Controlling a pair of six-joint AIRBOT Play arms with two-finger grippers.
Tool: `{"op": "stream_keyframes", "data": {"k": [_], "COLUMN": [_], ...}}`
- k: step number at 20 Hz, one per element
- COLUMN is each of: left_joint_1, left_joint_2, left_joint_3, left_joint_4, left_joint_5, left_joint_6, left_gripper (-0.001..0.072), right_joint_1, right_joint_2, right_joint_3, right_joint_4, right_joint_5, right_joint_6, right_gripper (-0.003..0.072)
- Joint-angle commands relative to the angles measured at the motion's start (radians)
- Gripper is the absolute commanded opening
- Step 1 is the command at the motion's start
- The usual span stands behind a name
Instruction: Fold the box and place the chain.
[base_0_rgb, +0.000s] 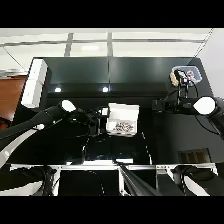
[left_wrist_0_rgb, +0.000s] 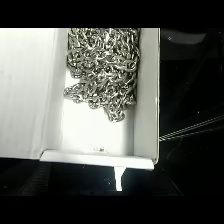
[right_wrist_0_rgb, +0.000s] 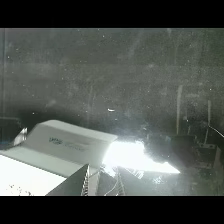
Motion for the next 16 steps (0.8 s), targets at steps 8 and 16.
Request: {"op": "stream_keyframes", "data": {"k": [8,16], "left_joint_1": [-0.002,-0.002], "left_joint_2": [0.000,0.000], "left_joint_3": [0.001,0.001], "left_joint_4": [-0.004,-0.003], "left_joint_5": [-0.010,0.011], "left_joint_6": [-0.034,-0.066], "left_gripper": [0.0339,0.0339], "right_joint_1": [0.005,0.099], "right_joint_2": [-0.055,-0.263], "right_joint_3": [-0.008,0.105], "right_joint_4": [0.076,0.357], "right_joint_5": [-0.132,-0.030], "right_joint_6": [-0.001,-0.707], "right_gripper": [0.0679,0.0679]}}
